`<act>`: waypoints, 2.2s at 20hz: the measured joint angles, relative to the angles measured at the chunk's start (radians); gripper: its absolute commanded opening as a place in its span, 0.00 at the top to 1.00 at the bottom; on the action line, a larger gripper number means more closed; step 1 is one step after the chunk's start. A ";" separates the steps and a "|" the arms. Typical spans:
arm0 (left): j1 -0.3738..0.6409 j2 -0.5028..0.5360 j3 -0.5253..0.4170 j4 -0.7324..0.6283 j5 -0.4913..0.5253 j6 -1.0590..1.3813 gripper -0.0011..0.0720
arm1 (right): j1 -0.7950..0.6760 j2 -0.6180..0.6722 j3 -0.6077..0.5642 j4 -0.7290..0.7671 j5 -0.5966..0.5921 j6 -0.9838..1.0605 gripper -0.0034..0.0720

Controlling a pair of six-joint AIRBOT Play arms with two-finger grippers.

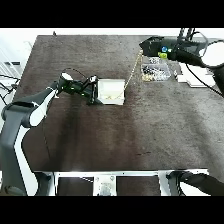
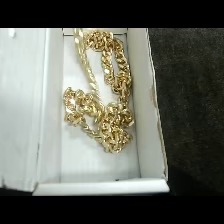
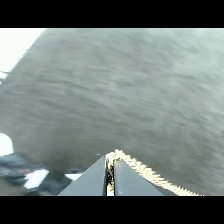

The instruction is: Fold the box and place the chain.

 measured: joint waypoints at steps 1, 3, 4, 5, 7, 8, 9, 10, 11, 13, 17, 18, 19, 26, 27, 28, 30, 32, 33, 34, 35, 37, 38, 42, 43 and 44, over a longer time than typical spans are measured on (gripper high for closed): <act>0.000 0.000 0.000 0.000 0.000 0.000 0.41 | 0.024 0.020 0.000 -0.003 0.009 0.000 0.94; 0.000 0.000 0.000 0.000 0.000 0.000 0.41 | 0.079 0.046 0.000 -0.009 0.024 0.013 0.94; 0.000 0.000 0.000 0.000 0.000 0.000 0.41 | 0.109 0.055 -0.004 -0.010 0.021 0.029 0.94; 0.000 0.000 0.000 0.000 0.000 0.000 0.41 | 0.138 0.060 -0.011 -0.010 0.008 0.047 0.94; 0.000 0.000 0.000 0.000 0.000 0.000 0.41 | 0.196 0.067 -0.033 -0.012 -0.045 0.082 0.94; 0.000 0.000 0.000 0.000 0.000 0.000 0.41 | 0.223 0.069 -0.047 -0.012 -0.078 0.097 0.94; 0.000 0.000 0.000 0.000 0.000 0.000 0.41 | 0.241 0.069 -0.058 -0.012 -0.103 0.107 0.94; 0.000 0.000 0.000 0.000 0.000 0.000 0.41 | 0.254 0.069 -0.070 -0.013 -0.126 0.117 0.94; 0.000 0.000 0.000 0.000 0.000 0.000 0.41 | 0.261 0.069 -0.080 -0.013 -0.146 0.127 0.94; 0.000 0.000 0.000 0.000 0.000 0.000 0.41 | 0.269 0.068 -0.103 -0.016 -0.166 0.135 0.94; 0.000 0.000 0.000 0.000 0.000 0.000 0.41 | 0.272 0.068 -0.134 -0.028 -0.187 0.152 0.94; 0.000 0.000 0.000 0.000 0.000 0.000 0.41 | 0.273 0.068 -0.138 -0.033 -0.192 0.153 0.94; 0.000 0.000 0.000 0.000 0.000 0.000 0.41 | 0.273 0.068 -0.141 -0.037 -0.190 0.154 0.94; 0.000 0.000 0.000 0.000 0.000 0.000 0.41 | 0.274 0.040 -0.197 -0.051 -0.248 0.176 0.94; 0.000 0.000 0.000 0.000 0.000 0.000 0.41 | 0.274 0.024 -0.203 -0.051 -0.265 0.182 0.94; 0.000 0.000 0.000 0.000 0.000 0.000 0.41 | 0.274 0.001 -0.207 -0.048 -0.277 0.190 0.94; 0.000 0.000 0.000 0.000 0.000 0.000 0.41 | 0.274 -0.052 -0.212 -0.039 -0.300 0.199 0.94; 0.000 0.000 0.000 0.000 0.000 0.000 0.41 | 0.274 -0.114 -0.215 -0.031 -0.332 0.205 0.94; 0.000 0.000 0.000 0.000 0.000 0.000 0.41 | 0.274 -0.145 -0.216 -0.028 -0.345 0.205 0.94; 0.000 0.000 0.000 0.000 0.000 0.000 0.41 | 0.274 -0.180 -0.217 -0.024 -0.359 0.207 0.94; 0.000 0.000 0.000 0.000 0.000 0.000 0.41 | 0.274 -0.214 -0.217 -0.019 -0.371 0.208 0.94; 0.000 0.000 0.000 0.000 0.000 0.000 0.41 | 0.275 -0.274 -0.219 -0.004 -0.384 0.209 0.94; 0.000 0.000 0.000 0.000 0.000 0.000 0.41 | 0.277 -0.301 -0.220 0.000 -0.388 0.209 0.94; 0.000 0.000 0.000 0.000 0.000 0.000 0.41 | 0.277 -0.378 -0.224 0.011 -0.396 0.211 0.45; 0.000 0.000 0.000 0.000 0.000 0.000 0.41 | 0.272 -0.383 -0.224 0.013 -0.394 0.211 0.45; 0.000 0.000 0.000 0.000 0.000 0.000 0.41 | 0.263 -0.381 -0.224 0.013 -0.388 0.211 0.45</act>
